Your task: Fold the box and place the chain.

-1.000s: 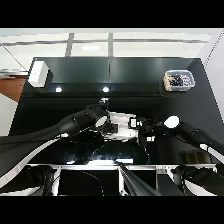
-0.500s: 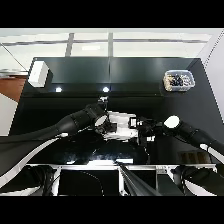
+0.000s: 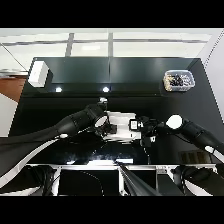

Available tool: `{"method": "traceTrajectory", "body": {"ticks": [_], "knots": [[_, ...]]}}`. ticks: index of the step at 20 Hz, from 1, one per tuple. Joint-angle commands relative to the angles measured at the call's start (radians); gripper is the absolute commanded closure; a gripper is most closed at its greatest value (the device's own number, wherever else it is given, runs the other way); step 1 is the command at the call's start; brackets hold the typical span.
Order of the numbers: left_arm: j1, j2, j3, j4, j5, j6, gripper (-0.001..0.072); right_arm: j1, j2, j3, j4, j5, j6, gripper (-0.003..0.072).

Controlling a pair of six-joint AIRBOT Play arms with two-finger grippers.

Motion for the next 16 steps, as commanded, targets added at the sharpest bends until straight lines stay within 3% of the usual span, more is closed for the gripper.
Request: {"method": "traceTrajectory", "body": {"ticks": [1, 9, 10, 11, 12, 16], "knots": [[0.001, 0.004, -0.001, 0.009, -0.009, -0.029, 0.0678, 0.0, 0.019, 0.013, -0.053, 0.039, 0.019, -0.0023], [0.033, 0.004, -0.001, 0.025, 0.019, -0.033, 0.0677, 0.0, 0.021, 0.013, -0.053, 0.042, 0.077, -0.0021], [0.038, 0.004, -0.001, 0.026, 0.016, -0.022, 0.0677, 0.0, 0.022, 0.013, -0.053, 0.043, 0.097, 0.003], [0.039, 0.004, -0.001, 0.027, 0.011, -0.019, 0.0677, 0.0, 0.022, 0.013, -0.053, 0.05, 0.116, 0.0172], [0.038, 0.004, -0.001, 0.026, 0.011, -0.019, 0.0677, 0.0, 0.022, 0.013, -0.052, 0.05, 0.129, 0.0209], [0.036, 0.004, -0.001, 0.023, 0.007, -0.001, 0.0678, 0.0, 0.021, 0.013, -0.042, 0.005, 0.147, 0.0209]]}}
